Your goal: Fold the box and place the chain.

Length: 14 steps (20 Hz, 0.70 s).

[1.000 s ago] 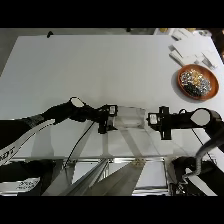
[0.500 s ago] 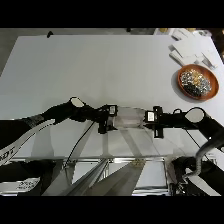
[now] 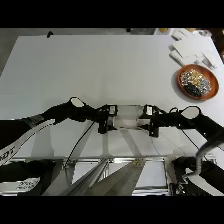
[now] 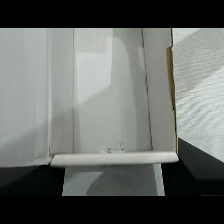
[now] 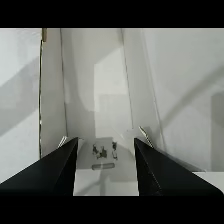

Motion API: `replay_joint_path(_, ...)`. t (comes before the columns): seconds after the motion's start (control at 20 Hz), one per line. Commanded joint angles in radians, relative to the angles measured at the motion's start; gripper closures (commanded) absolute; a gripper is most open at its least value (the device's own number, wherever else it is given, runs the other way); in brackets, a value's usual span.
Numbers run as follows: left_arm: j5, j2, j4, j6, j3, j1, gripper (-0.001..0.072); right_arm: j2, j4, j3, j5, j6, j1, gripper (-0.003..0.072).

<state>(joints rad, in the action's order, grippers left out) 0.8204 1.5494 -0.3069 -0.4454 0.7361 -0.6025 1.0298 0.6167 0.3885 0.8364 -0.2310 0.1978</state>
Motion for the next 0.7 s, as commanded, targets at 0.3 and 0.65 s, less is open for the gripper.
replay_joint_path(0.3, -0.001, 0.0, 0.0, 0.0, 0.001, 0.0, 0.0568, -0.315, 0.294, 0.004, 0.076, 0.717, -0.055, 0.0668)
replay_joint_path(0.65, -0.001, 0.0, 0.0, 0.0, 0.001, 0.0, 0.0568, -0.22, 0.347, 0.023, 0.103, 1.382, -0.369, 0.0669)
